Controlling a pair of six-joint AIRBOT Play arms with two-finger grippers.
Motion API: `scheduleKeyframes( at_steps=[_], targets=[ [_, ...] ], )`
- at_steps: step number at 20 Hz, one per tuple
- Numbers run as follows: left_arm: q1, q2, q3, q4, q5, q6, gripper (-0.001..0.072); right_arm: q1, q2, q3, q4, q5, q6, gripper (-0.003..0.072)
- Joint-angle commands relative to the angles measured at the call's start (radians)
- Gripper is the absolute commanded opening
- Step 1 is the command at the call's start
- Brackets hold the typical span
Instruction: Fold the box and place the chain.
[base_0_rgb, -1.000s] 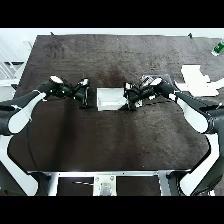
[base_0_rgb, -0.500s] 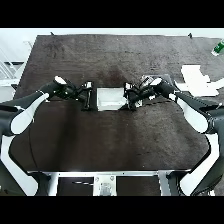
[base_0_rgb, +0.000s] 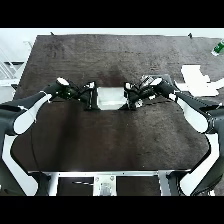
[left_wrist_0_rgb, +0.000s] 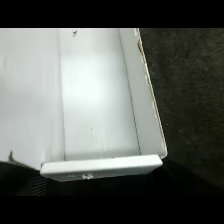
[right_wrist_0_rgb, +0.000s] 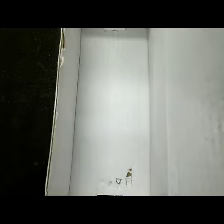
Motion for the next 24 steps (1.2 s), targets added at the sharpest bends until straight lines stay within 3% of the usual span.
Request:
scheduleKeyframes(
  at_steps=[1,6,10,24],
  targets=[
    [-0.003,-0.004,0.005,-0.026,0.048,0.0,0.0715,0.002,0.0,0.0,0.0,0.003,-0.001,0.0573],
    [-0.004,-0.006,0.008,-0.05,0.075,0.006,0.0714,0.002,0.0,0.0,0.0,0.003,-0.001,0.0573],
    [-0.004,-0.014,0.007,-0.045,-0.005,0.018,0.0714,0.002,0.0,0.0,0.0,0.003,-0.001,0.0573],
    [-0.004,-0.017,0.008,-0.032,-0.047,0.026,0.0712,0.002,0.0,0.0,0.0,0.003,-0.001,0.0574]
  ],
)
